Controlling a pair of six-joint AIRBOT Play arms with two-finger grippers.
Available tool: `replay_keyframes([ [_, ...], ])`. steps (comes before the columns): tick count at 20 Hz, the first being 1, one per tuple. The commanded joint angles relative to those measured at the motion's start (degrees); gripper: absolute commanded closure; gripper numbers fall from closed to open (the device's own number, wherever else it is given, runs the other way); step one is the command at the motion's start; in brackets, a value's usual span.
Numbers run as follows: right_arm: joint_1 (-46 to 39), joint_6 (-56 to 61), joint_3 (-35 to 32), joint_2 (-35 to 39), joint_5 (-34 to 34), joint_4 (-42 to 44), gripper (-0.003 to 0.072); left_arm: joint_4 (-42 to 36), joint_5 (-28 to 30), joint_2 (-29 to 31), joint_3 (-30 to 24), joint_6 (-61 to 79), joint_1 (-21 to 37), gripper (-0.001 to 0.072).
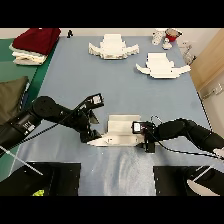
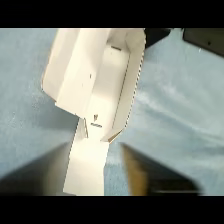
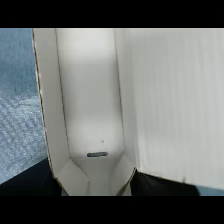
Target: Fold the box.
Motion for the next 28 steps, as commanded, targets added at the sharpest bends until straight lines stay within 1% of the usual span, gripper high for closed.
replay_keyframes([
  [1, -0.02, 0.0, 0.07, 0.04, 0.0, 0.02, 0.0251, -1.64, 3.54, 0.04, -5.44, 9.22, 1.09, 0.0016],
  [3, -0.02, 0.0, 0.07, 0.04, 0.0, 0.02, 0.0251, -2.38, 5.27, -1.49, -6.91, 14.97, 1.09, 0.0016],
  [7, -0.02, 0.0, 0.07, 0.04, 0.0, 0.02, 0.0251, -9.66, 5.84, -5.99, -8.7, 28.87, 1.07, 0.0017],
  [10, -0.02, 0.0, 0.07, 0.04, 0.0, 0.0, 0.0251, -11.69, 8.52, -9.44, -9.27, 31.19, -0.17, 0.0018],
  [13, -0.02, 0.0, 0.07, 0.04, 0.0, 0.02, 0.0251, -12.96, 10.43, -11.5, -9.25, 31.21, -2.1, 0.0019],
  [14, -0.02, 0.0, 0.07, 0.04, 0.0, 0.02, 0.0251, -13.33, 11.15, -12.02, -9.25, 31.17, -2.82, 0.0069],
  [15, -0.02, 0.0, 0.07, 0.04, 0.0, 0.0, 0.0251, -13.49, 11.52, -12.44, -9.25, 31.41, -3.37, 0.0229],
  [16, -0.02, 0.0, 0.07, 0.04, 0.0, 0.02, 0.0251, -13.49, 11.69, -12.85, -9.25, 32.44, -3.93, 0.0323],
  [17, -0.02, 0.0, 0.07, 0.04, 0.0, 0.02, 0.0251, -13.68, 11.67, -13.14, -9.25, 33.64, -4.35, 0.0363],
  [20, -0.02, 0.0, 0.07, 0.04, 0.0, 0.0, 0.0251, -14.95, 12.15, -13.75, -9.18, 34.23, -5.03, 0.0364],
  [23, -0.02, 0.0, 0.07, 0.04, 0.0, 0.02, 0.0251, -15.15, 14.99, -13.75, -9.18, 34.21, -5.11, 0.0364],
  [25, -0.02, 0.0, 0.07, 0.04, 0.0, 0.02, 0.0251, -14.99, 15.58, -13.75, -9.18, 34.18, -5.11, 0.0362],
  [28, -0.02, 0.0, 0.07, 0.04, 0.0, 0.02, 0.0251, -11.32, 14.53, -13.75, -9.18, 33.81, -5.11, 0.0361],
])
